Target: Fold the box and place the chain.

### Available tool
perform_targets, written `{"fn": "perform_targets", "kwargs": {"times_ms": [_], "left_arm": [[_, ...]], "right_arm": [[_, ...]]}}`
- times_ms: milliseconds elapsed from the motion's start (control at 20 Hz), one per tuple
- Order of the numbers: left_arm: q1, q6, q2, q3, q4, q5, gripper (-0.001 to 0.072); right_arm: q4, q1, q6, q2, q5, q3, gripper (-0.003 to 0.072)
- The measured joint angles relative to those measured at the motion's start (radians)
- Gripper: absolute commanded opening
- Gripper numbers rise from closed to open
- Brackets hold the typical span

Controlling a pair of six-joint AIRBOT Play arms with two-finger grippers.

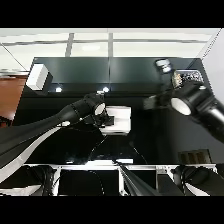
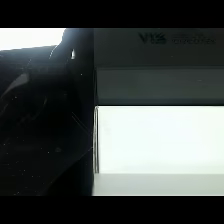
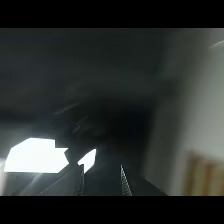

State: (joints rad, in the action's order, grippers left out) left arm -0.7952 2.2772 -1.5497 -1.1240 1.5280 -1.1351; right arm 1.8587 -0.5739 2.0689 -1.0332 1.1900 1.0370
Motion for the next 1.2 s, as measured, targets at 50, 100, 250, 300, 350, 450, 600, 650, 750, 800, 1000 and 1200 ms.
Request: {"fn": "perform_targets", "kwargs": {"times_ms": [50,100,250,300,350,450,600,650,750,800,1000,1200], "left_arm": [[0.000,0.000,0.000,0.000,0.000,0.000,0.0028],[0.000,0.000,0.000,0.000,0.000,0.000,0.0028],[0.000,0.000,0.000,0.000,0.000,0.000,0.0028],[0.000,0.000,0.000,0.000,0.000,0.001,0.0027],[0.001,0.000,0.000,0.000,0.000,0.002,0.0028],[0.001,0.000,0.000,0.000,0.000,0.003,0.0028],[0.001,0.000,0.000,0.000,0.000,0.003,0.0028],[0.001,0.000,0.000,0.000,0.000,0.003,0.0027],[0.001,0.000,0.000,0.000,0.000,0.002,0.0028],[0.001,0.000,0.000,0.000,0.000,0.002,0.0028],[0.001,0.000,0.000,0.000,0.000,0.002,0.0028],[0.001,0.000,0.000,0.000,0.000,0.001,0.0028]], "right_arm": [[0.051,0.048,-0.002,0.010,-0.037,-0.025,0.0419],[0.086,0.105,-0.001,0.015,-0.091,-0.058,0.0708],[0.107,0.298,0.011,-0.019,-0.288,-0.150,0.0708],[0.076,0.368,0.004,-0.053,-0.352,-0.159,0.0707],[0.042,0.429,-0.007,-0.092,-0.401,-0.150,0.0706],[-0.031,0.538,-0.027,-0.195,-0.450,-0.070,0.0705],[-0.095,0.645,-0.052,-0.396,-0.385,0.166,0.0535],[-0.107,0.666,-0.064,-0.461,-0.348,0.250,0.0538],[-0.129,0.695,-0.087,-0.586,-0.271,0.407,0.0538],[-0.137,0.705,-0.098,-0.642,-0.238,0.473,0.0538],[-0.158,0.740,-0.102,-0.795,-0.167,0.620,0.0536],[-0.215,0.780,-0.094,-0.867,-0.163,0.662,0.0462]]}}
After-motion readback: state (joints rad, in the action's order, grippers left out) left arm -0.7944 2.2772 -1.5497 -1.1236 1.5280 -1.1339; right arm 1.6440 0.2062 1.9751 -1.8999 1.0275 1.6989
